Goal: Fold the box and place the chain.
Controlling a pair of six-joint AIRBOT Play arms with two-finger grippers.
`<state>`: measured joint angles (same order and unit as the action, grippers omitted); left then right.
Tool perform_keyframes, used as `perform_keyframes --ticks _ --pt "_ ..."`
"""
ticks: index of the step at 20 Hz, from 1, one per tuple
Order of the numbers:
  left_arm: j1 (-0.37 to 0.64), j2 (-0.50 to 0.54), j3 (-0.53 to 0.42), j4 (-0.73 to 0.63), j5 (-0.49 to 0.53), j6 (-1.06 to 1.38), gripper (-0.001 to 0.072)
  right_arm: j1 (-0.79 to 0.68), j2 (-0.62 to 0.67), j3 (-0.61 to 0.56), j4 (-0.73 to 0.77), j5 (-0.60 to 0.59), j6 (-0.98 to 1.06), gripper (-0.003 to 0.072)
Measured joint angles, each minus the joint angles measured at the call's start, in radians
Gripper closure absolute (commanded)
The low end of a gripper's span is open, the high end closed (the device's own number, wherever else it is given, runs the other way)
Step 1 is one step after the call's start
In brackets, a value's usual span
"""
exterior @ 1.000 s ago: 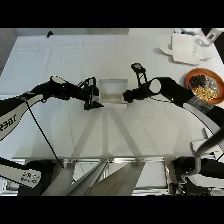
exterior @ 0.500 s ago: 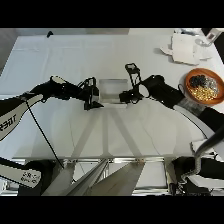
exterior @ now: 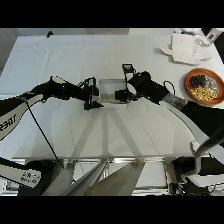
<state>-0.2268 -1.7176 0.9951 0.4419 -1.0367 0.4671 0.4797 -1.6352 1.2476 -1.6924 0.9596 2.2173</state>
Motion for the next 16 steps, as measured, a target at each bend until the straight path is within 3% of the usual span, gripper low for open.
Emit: perform_keyframes --ticks 3,6,9,10,14,15,16 --pt "0.000 0.000 0.000 0.000 0.000 0.000 0.0554 0.002 -0.020 0.005 -0.032 0.012 0.101 0.0349" --pt "0.000 0.000 0.000 0.000 0.000 0.000 0.0554 0.003 -0.034 0.007 -0.046 0.009 0.156 0.0527" --pt "0.000 0.000 0.000 -0.001 0.001 -0.001 0.0554 0.003 -0.039 0.007 -0.054 -0.003 0.200 0.0613" --pt "0.000 0.000 0.000 -0.001 0.001 -0.001 0.0554 0.003 -0.040 0.007 -0.055 -0.005 0.212 0.0675" --pt "0.000 0.000 0.000 -0.001 0.002 0.001 0.0554 0.004 -0.041 0.008 -0.074 -0.005 0.244 0.0671" --pt "0.000 0.000 0.000 -0.001 0.002 0.001 0.0554 0.004 -0.041 0.007 -0.077 -0.005 0.251 0.0606" --pt "0.000 0.000 0.000 -0.001 0.002 -0.003 0.0554 0.004 -0.042 0.007 -0.080 -0.008 0.266 0.0439"
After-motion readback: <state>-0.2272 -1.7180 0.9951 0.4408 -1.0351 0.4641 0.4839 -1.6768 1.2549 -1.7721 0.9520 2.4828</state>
